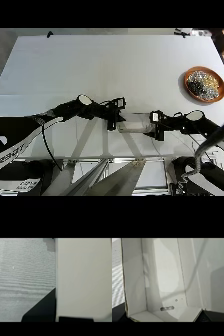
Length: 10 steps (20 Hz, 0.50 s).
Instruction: Fold the box and place the chain.
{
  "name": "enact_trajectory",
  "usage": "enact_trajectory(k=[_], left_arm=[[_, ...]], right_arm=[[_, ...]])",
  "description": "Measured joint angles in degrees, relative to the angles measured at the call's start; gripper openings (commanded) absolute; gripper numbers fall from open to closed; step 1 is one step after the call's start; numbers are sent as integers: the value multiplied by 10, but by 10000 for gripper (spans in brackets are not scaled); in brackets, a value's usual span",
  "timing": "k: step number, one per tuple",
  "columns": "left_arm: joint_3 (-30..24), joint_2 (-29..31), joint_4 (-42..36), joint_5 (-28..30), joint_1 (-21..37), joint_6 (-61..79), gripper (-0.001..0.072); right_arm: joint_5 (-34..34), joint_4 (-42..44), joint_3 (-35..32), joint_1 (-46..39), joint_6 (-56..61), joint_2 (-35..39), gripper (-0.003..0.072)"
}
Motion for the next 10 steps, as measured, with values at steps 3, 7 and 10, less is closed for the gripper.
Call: enact_trajectory(k=[3, 7, 10], left_arm=[[0, 0, 0, 0, 0, 0, 11], [0, 0, 0, 1, 0, 0, 11], [0, 0, -1, 2, 0, 0, 11]], right_arm=[[12, 5, 3, 0, -5, 0, 717], [36, 20, 14, -12, -11, -1, 717], [51, 21, 17, -28, -13, -1, 680]])
